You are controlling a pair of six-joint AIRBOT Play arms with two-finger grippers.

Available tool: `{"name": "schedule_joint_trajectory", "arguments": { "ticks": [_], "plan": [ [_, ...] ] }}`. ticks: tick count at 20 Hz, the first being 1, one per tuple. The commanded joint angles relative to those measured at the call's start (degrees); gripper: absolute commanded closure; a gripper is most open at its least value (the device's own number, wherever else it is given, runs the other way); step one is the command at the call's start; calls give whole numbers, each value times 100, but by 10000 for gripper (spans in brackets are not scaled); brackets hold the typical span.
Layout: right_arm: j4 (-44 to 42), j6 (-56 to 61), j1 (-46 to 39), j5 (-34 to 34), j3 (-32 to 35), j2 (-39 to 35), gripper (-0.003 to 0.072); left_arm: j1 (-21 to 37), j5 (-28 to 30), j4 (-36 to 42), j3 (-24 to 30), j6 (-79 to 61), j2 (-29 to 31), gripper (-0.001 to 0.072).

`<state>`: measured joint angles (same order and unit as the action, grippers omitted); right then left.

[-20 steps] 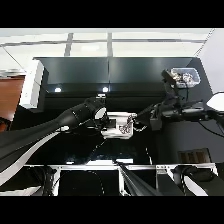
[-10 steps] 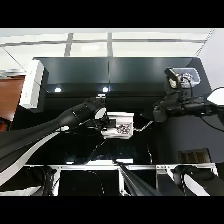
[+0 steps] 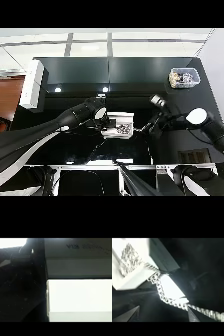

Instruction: Fold the box and place the chain.

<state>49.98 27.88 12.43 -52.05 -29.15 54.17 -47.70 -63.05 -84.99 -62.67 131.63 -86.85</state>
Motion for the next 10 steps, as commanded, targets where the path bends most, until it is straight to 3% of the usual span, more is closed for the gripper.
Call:
{"name": "schedule_joint_trajectory", "arguments": {
  "ticks": [1,10],
  "plan": [
    [-52,-1937,597,872,238,7,-2,4,4,4,-4,-2,2,677],
    [-212,-2100,603,1248,245,595,-2,4,0,0,-4,-2,-2,678]
  ]
}}
